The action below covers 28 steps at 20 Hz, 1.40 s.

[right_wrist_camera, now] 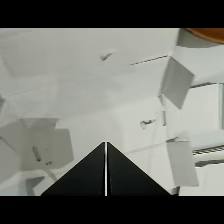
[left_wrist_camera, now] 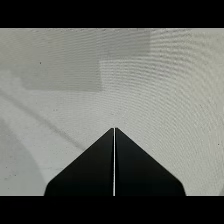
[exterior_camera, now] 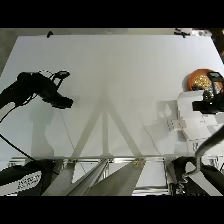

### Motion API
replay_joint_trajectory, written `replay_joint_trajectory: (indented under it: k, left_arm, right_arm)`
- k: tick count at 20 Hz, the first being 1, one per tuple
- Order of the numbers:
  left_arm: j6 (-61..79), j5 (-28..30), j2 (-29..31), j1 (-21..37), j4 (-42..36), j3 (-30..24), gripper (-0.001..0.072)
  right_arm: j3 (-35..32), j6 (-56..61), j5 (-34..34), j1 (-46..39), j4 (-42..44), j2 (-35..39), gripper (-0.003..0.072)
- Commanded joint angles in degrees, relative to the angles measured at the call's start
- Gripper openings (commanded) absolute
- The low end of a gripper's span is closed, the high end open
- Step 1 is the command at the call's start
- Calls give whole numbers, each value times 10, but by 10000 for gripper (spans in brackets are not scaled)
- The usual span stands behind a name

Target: Fold the box and place the chain.

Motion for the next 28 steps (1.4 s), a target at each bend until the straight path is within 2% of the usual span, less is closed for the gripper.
replay_joint_trajectory:
  k: [1,2,4,5,7,8,10,16,18,21,24,25,28]
  left_arm:
    - [0,0,0,0,0,0,12]
    - [0,0,0,0,0,0,12]
    - [0,0,0,0,0,0,12]
    - [0,0,0,0,0,0,12]
    - [0,0,0,0,0,0,12]
    - [0,0,0,0,0,0,12]
    - [0,0,0,0,0,0,12]
    - [0,0,0,0,0,0,12]
    - [0,0,0,0,0,0,12]
    - [0,0,0,0,0,0,12]
    - [0,0,0,0,0,0,12]
    - [0,0,0,0,0,0,12]
    - [0,0,0,0,0,0,12]
  right_arm:
    - [9,-31,-27,-80,-12,-8,13]
    - [9,-37,-39,-99,-14,-8,27]
    - [9,-49,-67,-130,-19,-8,300]
    - [9,-49,-80,-143,-26,-9,345]
    - [10,-49,-88,-175,-47,-24,357]
    - [10,-49,-88,-193,-50,-36,447]
    - [10,-69,-94,-233,-51,-64,544]
    - [30,-142,-167,-283,-53,-100,545]
    - [54,-184,-160,-283,-21,-129,545]
    - [89,-264,-115,-283,61,-184,526]
    - [112,-274,-73,-283,50,-230,518]
    - [112,-275,-72,-283,47,-237,480]
    - [112,-283,-57,-283,48,-256,456]
